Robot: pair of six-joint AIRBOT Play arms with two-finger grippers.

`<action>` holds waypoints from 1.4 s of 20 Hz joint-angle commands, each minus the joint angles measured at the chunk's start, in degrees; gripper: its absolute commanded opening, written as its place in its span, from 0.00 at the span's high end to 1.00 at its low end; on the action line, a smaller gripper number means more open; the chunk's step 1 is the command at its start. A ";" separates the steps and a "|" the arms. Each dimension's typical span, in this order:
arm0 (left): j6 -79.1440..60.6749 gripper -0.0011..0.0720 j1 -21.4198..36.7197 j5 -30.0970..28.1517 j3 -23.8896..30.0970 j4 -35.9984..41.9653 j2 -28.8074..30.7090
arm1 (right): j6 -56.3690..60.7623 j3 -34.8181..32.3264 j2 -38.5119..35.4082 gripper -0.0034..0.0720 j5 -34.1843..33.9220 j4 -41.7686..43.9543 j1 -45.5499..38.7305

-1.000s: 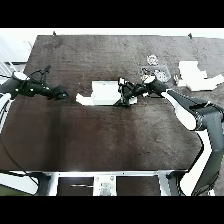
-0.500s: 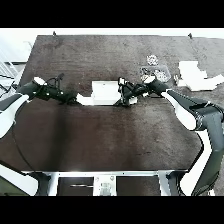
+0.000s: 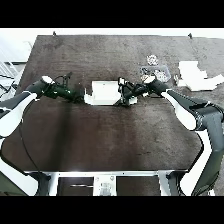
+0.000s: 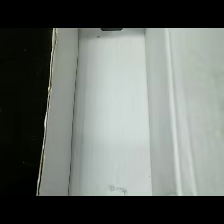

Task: Fold the box and place the chain.

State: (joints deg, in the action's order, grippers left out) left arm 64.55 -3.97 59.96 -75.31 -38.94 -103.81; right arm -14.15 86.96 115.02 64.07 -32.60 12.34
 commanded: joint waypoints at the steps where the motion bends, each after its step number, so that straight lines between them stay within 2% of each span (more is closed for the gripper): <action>1: -0.52 0.88 -0.11 2.86 -2.58 0.26 0.17 | 0.00 0.00 0.00 0.19 0.02 0.02 -0.04; 3: -0.55 0.87 -0.11 3.69 -3.32 0.48 0.44 | 0.00 0.00 0.00 0.19 0.02 0.02 -0.02; 4: -1.16 0.58 -0.11 3.96 -3.32 1.51 0.81 | 0.00 0.00 0.00 0.19 0.02 0.02 -0.02; 5: -3.19 0.43 -0.11 4.55 -3.32 3.54 0.90 | 0.00 0.00 0.00 0.19 0.02 0.02 -0.02; 12: -3.52 0.43 -0.33 6.19 -3.32 6.40 1.01 | 0.00 0.00 0.00 0.19 0.02 0.00 -0.04; 17: -0.26 0.43 -2.56 4.07 -3.32 6.01 1.01 | 0.00 0.00 0.00 0.19 0.02 0.00 -0.04; 19: 0.26 0.43 -2.67 4.33 -3.32 5.64 1.01 | 0.00 0.00 0.00 0.19 0.02 0.00 -0.04; 20: 1.64 0.51 -2.64 4.57 -3.32 4.98 1.07 | 0.00 0.00 0.00 0.19 0.02 0.00 -0.04; 26: 6.16 0.51 -3.34 4.55 -3.37 2.75 1.73 | 0.00 0.00 0.00 0.19 0.00 0.02 -0.04; 28: 8.33 0.51 -4.48 4.72 -4.79 -0.68 1.73 | 0.00 0.00 0.00 0.19 0.02 0.02 -0.02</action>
State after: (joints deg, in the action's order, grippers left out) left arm 69.78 -7.44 64.58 -79.09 -36.32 -102.19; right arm -14.17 86.96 115.02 64.07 -32.60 12.34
